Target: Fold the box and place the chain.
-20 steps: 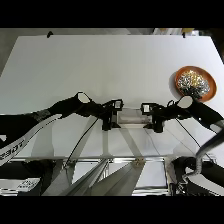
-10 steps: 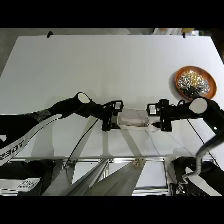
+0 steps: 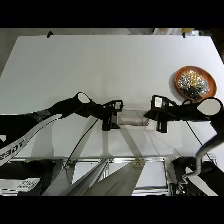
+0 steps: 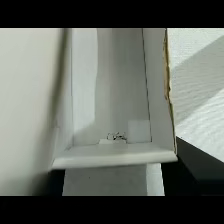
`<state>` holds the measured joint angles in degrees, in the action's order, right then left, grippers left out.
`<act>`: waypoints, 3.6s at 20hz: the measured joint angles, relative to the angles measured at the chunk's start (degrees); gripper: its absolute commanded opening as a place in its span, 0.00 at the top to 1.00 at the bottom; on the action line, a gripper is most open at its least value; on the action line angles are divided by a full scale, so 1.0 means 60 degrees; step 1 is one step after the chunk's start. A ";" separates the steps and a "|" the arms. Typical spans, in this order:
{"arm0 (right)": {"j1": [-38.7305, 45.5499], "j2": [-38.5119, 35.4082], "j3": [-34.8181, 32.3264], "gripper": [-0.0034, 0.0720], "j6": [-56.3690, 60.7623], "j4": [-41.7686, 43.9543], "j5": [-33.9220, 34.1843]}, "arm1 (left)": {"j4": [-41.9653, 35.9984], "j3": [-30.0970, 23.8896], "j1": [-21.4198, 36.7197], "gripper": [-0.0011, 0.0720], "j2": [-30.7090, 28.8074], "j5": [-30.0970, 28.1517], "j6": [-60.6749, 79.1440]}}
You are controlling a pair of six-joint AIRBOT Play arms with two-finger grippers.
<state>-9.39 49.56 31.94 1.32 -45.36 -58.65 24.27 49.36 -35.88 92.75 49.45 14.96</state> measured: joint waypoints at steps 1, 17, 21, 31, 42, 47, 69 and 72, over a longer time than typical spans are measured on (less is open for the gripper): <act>0.0000 0.0098 0.0000 0.93 0.0109 0.0189 0.0255 | 0.0004 0.0000 0.0000 0.61 0.0000 -0.0007 0.0000; 0.0000 0.0612 0.0040 0.93 0.2834 -0.1647 0.1661 | 0.0018 0.0000 0.0004 0.61 0.0000 0.0011 0.0007; 0.0000 -0.0018 0.0044 0.84 0.2269 -0.2830 0.0095 | 0.0018 0.0000 0.0004 0.61 0.0000 0.0015 0.0007; -0.0004 0.0758 -0.0117 0.72 0.0342 -0.2575 -0.0652 | 0.0015 0.0000 0.0004 0.61 0.0000 0.0015 0.0007; -0.0058 0.1246 -0.0860 0.87 -0.0914 -0.0750 0.0780 | 0.0022 0.0000 0.0004 0.61 0.0000 0.0022 0.0007; -0.0477 0.1413 -0.0907 0.64 -0.1005 -0.0361 0.1042 | 0.0029 0.0000 0.0004 0.61 0.0000 0.0033 0.0015; 0.2266 -0.0248 -0.0933 0.93 1.1336 -0.3337 0.0051 | 0.0015 0.0000 0.0004 0.61 0.0000 0.0022 0.0004; 0.2364 0.0484 -0.1060 0.93 1.1683 -0.2834 0.0000 | 0.0015 0.0000 0.0004 0.61 0.0000 0.0022 0.0004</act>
<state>4.80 52.47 25.58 71.42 -62.37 -58.65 24.36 49.36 -35.86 92.75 49.58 14.98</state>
